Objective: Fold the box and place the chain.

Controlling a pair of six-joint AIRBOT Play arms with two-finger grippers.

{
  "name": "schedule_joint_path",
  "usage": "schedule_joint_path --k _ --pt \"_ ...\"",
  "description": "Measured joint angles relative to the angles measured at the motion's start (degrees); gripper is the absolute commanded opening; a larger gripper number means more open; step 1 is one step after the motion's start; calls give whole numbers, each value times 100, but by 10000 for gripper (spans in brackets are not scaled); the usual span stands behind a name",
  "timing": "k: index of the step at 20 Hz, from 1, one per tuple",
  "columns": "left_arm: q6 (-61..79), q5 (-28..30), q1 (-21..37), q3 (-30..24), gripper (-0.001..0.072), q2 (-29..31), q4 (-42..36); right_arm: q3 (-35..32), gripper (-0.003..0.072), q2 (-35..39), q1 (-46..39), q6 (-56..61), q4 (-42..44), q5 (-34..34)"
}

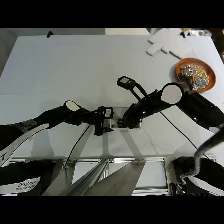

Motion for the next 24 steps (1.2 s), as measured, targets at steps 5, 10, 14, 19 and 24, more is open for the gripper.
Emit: schedule_joint_path --k 5,10,14,19,24 --pt "0 0 -2 0 12 0 2 365 181 234 -188 192 -210 74" --pt "0 0 0 0 12 0 2 977 447 391 -1388 518 -844 719" --pt "0 0 0 0 12 0 0 1078 465 116 -2308 944 -1624 833" --pt "0 0 0 0 12 0 0 1086 327 -713 -2756 1325 -2090 369" --pt "0 0 0 0 12 0 2 1086 296 -1574 -2844 1792 -2529 96"
